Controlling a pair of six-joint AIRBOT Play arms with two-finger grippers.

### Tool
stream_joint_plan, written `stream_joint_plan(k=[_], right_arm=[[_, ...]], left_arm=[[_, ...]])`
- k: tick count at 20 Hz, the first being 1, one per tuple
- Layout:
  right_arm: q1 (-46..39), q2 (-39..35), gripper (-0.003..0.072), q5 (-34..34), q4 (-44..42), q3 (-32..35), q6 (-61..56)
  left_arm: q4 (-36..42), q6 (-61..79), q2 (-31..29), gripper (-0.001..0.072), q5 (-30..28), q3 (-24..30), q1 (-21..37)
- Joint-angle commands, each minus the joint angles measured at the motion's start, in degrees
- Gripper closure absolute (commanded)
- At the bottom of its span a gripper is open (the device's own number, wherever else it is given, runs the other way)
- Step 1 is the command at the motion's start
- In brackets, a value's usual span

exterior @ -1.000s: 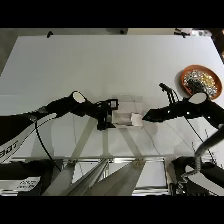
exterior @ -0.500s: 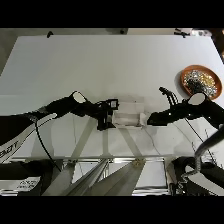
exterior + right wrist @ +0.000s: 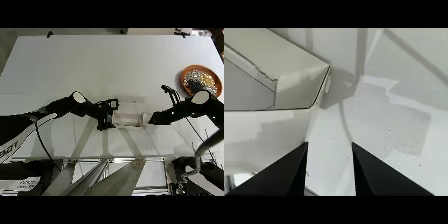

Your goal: Fold the box and place the chain.

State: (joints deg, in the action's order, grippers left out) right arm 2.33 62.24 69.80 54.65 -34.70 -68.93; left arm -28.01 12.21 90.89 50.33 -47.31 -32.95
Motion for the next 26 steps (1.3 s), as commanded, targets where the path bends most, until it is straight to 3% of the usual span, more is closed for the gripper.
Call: stream_joint_plan(k=[1,2,3,11,13,21,26], right_arm=[[0.00,-2.16,0.0342,2.14,-2.27,-0.63,-0.22],[0.20,-2.16,0.0332,2.49,-3.23,-0.63,-0.20],[0.50,-2.14,0.0269,2.40,-3.76,-0.63,-0.24],[5.95,-0.35,0.0265,-4.70,-4.96,-0.63,-1.88],[7.65,0.11,0.0196,-6.71,-4.42,-0.63,-3.98],[19.50,0.24,0.0197,-17.05,9.79,-1.03,-22.40],[24.44,2.21,0.0198,-16.46,16.28,-5.11,-31.08]], left_arm=[[-0.02,-0.04,0.00,0.0371,0.02,-0.02,0.00],[-0.02,-0.04,0.00,0.0371,0.02,-0.02,0.00],[-0.02,-0.02,0.00,0.0371,0.02,-0.02,0.00],[-0.02,-0.04,-0.02,0.0371,0.02,-0.02,0.00],[-0.02,-0.04,0.00,0.0371,0.04,-0.02,0.00],[-0.02,-0.04,-0.02,0.0371,0.02,-0.02,0.00],[-0.02,-0.04,0.00,0.0371,0.02,-0.02,0.00]])
